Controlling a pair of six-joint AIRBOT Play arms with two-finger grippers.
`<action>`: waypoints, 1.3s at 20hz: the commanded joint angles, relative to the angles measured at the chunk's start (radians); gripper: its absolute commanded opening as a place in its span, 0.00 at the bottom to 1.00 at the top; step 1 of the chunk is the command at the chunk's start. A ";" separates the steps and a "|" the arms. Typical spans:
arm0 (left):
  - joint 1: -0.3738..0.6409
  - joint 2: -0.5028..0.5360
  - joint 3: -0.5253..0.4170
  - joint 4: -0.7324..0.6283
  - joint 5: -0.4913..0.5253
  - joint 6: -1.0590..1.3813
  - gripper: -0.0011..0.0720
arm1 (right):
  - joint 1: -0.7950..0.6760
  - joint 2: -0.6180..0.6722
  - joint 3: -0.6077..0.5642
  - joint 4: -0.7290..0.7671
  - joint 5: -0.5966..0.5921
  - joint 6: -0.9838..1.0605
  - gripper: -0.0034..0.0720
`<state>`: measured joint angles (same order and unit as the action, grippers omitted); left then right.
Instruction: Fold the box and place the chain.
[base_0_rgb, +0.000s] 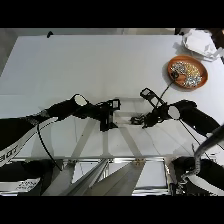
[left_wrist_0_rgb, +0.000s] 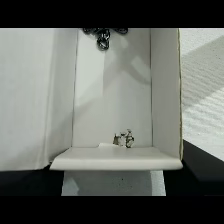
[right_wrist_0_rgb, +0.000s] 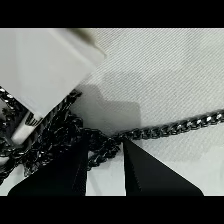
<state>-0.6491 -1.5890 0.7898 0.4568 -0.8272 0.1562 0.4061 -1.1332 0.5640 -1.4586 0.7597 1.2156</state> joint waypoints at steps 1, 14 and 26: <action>-0.001 0.001 0.000 0.000 0.000 0.000 0.58 | 0.001 -0.042 -0.001 -0.003 0.034 0.015 0.27; -0.001 0.001 0.000 0.000 0.000 0.000 0.58 | 0.001 0.122 0.014 0.000 0.072 0.018 0.07; -0.001 0.001 0.000 0.000 0.000 0.000 0.58 | 0.001 0.557 0.139 0.268 0.062 -0.026 0.07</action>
<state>-0.6491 -1.5890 0.7898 0.4568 -0.8272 0.1566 0.4065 -0.6453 0.6746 -1.3113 0.8391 1.2198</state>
